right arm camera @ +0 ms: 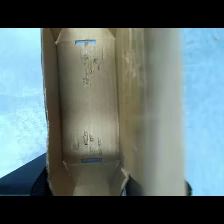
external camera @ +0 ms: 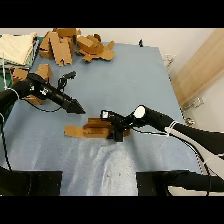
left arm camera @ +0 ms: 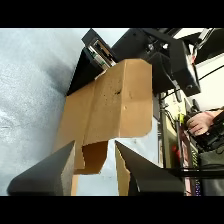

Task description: Fold the box.

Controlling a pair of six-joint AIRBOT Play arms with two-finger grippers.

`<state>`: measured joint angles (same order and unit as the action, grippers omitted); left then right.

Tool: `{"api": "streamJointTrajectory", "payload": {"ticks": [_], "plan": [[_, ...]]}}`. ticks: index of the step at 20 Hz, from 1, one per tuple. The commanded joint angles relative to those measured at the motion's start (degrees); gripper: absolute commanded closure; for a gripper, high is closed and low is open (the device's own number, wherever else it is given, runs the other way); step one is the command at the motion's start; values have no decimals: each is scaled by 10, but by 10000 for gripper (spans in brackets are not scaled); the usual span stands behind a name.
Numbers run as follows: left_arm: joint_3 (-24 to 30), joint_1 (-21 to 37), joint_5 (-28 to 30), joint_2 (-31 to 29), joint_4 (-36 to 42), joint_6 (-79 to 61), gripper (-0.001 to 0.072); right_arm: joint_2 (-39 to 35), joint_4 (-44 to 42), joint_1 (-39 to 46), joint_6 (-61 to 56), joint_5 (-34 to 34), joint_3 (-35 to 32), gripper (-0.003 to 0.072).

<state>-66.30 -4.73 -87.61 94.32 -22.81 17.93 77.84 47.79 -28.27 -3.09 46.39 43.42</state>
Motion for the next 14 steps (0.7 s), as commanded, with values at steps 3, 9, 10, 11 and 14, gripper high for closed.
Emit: {"api": "streamJointTrajectory", "payload": {"ticks": [3, 9, 10, 11, 14], "plan": [[-1, 1, -27, 0, 20, 17, 336, 0, -1, -1, 19, 12, 0, 136], [0, -32, -60, 0, -32, 68, 703, 0, -2, -1, 19, 12, 0, 137], [5, -42, -60, -1, -65, 101, 703, 0, -2, -1, 19, 12, 0, 136], [15, -49, -60, -4, -87, 129, 704, 0, -2, -1, 19, 12, 0, 136], [86, -58, -50, -48, -97, 162, 704, 0, -2, -1, 19, 12, 0, 136]]}}
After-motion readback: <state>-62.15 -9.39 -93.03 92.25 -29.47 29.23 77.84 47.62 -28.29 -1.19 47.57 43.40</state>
